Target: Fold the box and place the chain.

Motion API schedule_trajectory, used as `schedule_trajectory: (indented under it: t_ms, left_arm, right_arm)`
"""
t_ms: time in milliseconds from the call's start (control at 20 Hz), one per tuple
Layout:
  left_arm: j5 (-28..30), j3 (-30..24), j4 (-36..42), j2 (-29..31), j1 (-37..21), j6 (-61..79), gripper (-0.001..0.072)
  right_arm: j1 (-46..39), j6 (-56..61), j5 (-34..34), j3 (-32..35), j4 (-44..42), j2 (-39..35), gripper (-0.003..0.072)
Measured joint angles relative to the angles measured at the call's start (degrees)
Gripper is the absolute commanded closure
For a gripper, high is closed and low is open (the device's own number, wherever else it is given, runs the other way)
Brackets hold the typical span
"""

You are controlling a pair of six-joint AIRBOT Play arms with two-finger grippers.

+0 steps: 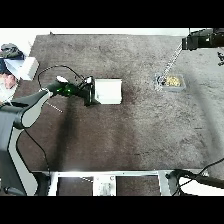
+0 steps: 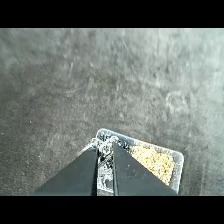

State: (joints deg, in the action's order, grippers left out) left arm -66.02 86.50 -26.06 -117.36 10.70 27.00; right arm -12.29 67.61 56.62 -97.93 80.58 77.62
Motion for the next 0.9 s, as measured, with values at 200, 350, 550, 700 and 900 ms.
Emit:
schedule_trajectory:
  t_ms: [200,350,550,700,900]
  left_arm:
    - [0.00,-0.02,-0.02,0.00,0.00,0.02,0.0175]
    - [0.00,0.00,-0.02,0.00,0.00,0.02,0.0175]
    - [0.00,-0.02,0.00,0.00,0.00,0.00,0.0175]
    - [0.00,0.00,0.00,0.00,0.00,0.00,0.0175]
    - [0.00,0.00,-0.02,0.00,0.00,0.00,0.0175]
  right_arm:
    - [0.46,-0.13,1.92,0.24,-0.35,-1.25,0.0700]
    - [0.48,-0.13,3.41,0.44,-0.63,-1.05,0.0700]
    - [0.50,-0.11,4.44,0.55,1.62,2.60,0.0700]
    - [0.50,0.74,3.72,0.57,3.48,7.13,0.0700]
    - [0.50,2.01,3.10,0.59,2.84,10.80,0.0701]
